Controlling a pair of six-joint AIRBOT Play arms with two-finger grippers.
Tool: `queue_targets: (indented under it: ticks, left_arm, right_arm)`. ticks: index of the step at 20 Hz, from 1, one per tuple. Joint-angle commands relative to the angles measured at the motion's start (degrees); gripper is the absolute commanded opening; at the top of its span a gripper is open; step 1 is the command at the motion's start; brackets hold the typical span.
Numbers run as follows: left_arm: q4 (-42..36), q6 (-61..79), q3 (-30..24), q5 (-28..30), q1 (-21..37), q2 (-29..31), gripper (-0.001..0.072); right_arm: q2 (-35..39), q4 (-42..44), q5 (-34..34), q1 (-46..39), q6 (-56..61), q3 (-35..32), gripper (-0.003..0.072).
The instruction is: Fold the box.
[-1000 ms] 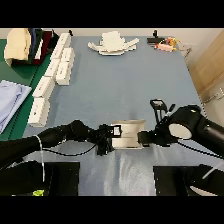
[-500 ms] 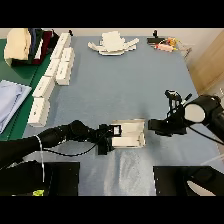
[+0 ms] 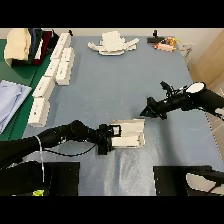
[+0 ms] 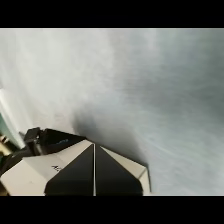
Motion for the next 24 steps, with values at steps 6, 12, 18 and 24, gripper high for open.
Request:
queue_targets:
  ticks: [6,12,18,24]
  left_arm:
    - [0.02,0.02,0.02,-0.04,0.00,-0.02,0.0233]
    - [0.02,0.02,0.02,-0.04,0.00,-0.02,0.0233]
    - [0.02,0.02,0.00,-0.04,0.00,-0.02,0.0233]
    - [0.02,0.02,0.02,-0.04,0.00,-0.02,0.0233]
  right_arm:
    - [-9.18,0.13,13.14,7.82,-16.63,5.99,0.0008]
    - [2.12,-6.62,9.90,17.79,-21.70,5.11,0.0008]
    - [17.05,-12.57,-5.64,27.15,-28.76,-5.31,0.0008]
    - [26.73,-17.46,-22.88,35.87,-32.41,-17.51,0.0008]
